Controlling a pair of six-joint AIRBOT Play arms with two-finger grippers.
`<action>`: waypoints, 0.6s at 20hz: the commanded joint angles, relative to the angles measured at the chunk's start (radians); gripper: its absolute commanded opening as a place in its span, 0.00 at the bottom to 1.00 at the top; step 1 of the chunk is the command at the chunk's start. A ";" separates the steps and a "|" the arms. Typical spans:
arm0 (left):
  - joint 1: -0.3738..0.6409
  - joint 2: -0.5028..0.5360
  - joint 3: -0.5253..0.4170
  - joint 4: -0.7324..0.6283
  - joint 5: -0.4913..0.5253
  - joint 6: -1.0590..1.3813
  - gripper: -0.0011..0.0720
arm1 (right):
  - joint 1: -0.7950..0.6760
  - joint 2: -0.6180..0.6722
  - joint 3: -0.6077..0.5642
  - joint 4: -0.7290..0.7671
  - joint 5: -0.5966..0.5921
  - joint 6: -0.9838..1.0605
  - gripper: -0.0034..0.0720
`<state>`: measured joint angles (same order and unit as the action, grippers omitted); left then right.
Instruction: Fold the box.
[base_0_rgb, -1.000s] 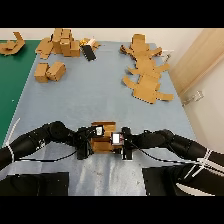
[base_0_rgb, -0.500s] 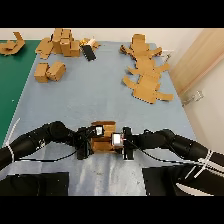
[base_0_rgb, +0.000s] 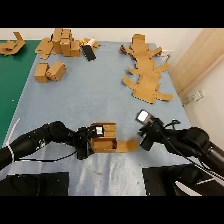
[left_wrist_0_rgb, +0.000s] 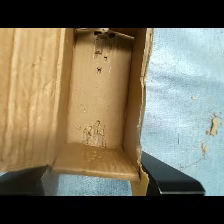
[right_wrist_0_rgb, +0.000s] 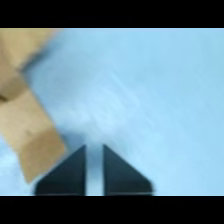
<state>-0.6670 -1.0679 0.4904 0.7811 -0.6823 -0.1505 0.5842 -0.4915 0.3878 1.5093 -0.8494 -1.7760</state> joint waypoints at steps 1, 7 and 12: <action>0.000 0.000 0.001 0.001 -0.001 0.000 0.72 | -0.087 0.085 -0.002 -0.180 -0.212 0.595 0.05; 0.000 0.000 0.001 0.001 -0.001 0.000 0.72 | -0.116 -0.069 -0.092 0.280 -0.064 0.597 0.05; 0.000 0.000 0.001 0.001 -0.001 0.000 0.72 | -0.084 -0.217 -0.094 0.444 0.068 0.570 0.05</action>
<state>-0.6670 -1.0679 0.4904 0.7818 -0.6834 -0.1501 0.4850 -0.6388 0.3012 1.8282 -0.8616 -1.2144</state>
